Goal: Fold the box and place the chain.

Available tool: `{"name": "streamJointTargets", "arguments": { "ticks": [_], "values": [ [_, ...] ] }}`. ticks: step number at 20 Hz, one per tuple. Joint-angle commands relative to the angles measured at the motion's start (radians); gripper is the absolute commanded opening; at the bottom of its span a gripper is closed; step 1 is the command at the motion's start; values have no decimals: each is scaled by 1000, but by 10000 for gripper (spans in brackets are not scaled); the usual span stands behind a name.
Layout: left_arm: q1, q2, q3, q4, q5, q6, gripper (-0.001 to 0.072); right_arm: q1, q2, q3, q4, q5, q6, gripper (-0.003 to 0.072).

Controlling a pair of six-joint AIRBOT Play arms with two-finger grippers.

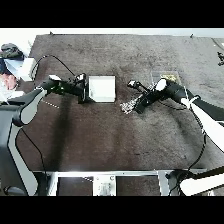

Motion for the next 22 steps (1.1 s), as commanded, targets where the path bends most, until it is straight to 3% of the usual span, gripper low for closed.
{"name": "streamJointTargets", "arguments": {
  "ticks": [1,9,14,18,22],
  "values": [
    [0,0,0,0,0,0,462,1,4,6,2,3,-14,33],
    [0,0,0,0,0,0,462,1,219,5,75,48,5,17],
    [0,0,0,0,0,0,462,1,455,13,278,-97,-11,17],
    [0,0,0,0,0,0,462,2,584,111,425,-178,-82,16],
    [0,0,0,0,0,0,461,21,595,270,457,-287,-82,16]
  ]
}}
